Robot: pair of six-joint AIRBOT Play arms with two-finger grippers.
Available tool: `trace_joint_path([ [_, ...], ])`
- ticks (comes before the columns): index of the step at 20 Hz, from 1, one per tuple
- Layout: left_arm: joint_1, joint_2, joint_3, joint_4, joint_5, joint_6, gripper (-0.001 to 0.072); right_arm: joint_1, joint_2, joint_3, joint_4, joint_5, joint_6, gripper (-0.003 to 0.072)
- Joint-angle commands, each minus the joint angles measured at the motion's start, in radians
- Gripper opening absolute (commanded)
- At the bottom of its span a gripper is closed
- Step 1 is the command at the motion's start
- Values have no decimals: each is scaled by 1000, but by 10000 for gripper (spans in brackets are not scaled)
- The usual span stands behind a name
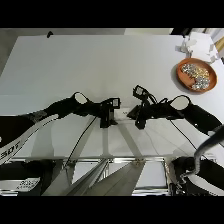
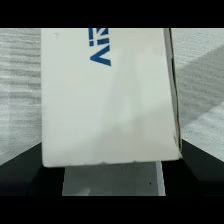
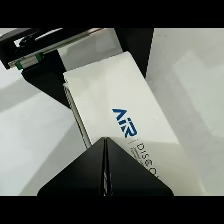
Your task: Fold the box and place the chain.
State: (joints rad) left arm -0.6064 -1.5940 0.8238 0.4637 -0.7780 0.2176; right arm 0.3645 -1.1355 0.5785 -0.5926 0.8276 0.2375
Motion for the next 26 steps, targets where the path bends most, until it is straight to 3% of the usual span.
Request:
trace_joint_path([
  [1,0,1,0,0,0,0,206,-1,-30,-14,-5,38,-8,14],
  [11,0,1,0,0,0,0,206,19,-50,-21,-60,20,-6,15],
  [16,0,1,0,0,0,0,206,18,66,5,-66,13,14,15],
  [18,0,1,0,0,0,0,206,18,123,40,-107,11,109,15],
  [20,0,1,0,0,-1,-1,206,18,188,94,-267,27,293,14],
  [22,0,1,0,0,0,0,206,18,260,148,-549,76,556,14],
  [26,0,1,0,0,0,0,206,-3,318,173,-1016,343,967,13],
])
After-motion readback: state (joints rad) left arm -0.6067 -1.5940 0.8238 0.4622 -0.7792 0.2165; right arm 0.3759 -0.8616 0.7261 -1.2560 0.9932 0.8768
